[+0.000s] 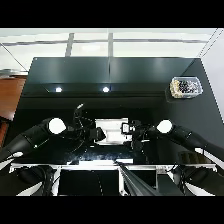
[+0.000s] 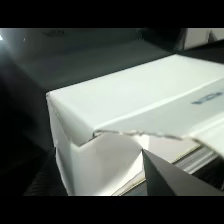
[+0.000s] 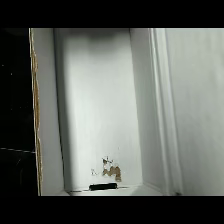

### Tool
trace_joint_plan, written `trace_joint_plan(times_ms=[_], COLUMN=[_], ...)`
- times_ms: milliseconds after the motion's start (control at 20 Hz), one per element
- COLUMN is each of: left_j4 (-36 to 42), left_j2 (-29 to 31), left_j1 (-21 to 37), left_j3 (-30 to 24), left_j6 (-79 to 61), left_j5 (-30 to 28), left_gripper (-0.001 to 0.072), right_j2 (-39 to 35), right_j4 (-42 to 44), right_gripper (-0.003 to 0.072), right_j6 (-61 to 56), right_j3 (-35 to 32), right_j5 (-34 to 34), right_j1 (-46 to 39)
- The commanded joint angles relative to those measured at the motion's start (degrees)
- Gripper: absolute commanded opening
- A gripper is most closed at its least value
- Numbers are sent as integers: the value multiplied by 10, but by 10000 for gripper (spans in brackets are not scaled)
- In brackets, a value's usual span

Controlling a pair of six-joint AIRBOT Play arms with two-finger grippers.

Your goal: Fold the box and place the chain.

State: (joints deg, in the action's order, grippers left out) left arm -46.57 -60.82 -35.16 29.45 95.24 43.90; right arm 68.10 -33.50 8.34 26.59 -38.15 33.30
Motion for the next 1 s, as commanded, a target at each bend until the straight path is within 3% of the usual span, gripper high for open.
trace_joint_plan(times_ms=[0, 150, 300, 450, 600, 900, 950], left_j4=[-50, -183, -263, -293, -300, -399, -416], left_j2=[0, 0, -2, -7, -20, -84, -93], left_j1=[-24, -51, -79, -93, -106, -153, -161], left_j3=[2, 24, 49, 63, 76, 131, 141], left_j6=[60, 179, 249, 299, 311, 393, 410], left_j5=[-27, -7, 2, 15, 34, 110, 123], left_gripper=[599, 599, 599, 598, 496, 487, 436], right_j2=[0, 0, 0, 0, 0, 0, 0], right_j4=[0, 0, 0, 0, 0, 0, 0], right_gripper=[535, 535, 535, 535, 535, 535, 535], right_j6=[0, 0, 0, 0, 0, 0, 0], right_j3=[0, 0, 0, 0, 0, 0, 0], right_j5=[0, 0, 0, 0, 0, 0, 0], right_j1=[0, 0, 0, 0, 0, 0, 0])
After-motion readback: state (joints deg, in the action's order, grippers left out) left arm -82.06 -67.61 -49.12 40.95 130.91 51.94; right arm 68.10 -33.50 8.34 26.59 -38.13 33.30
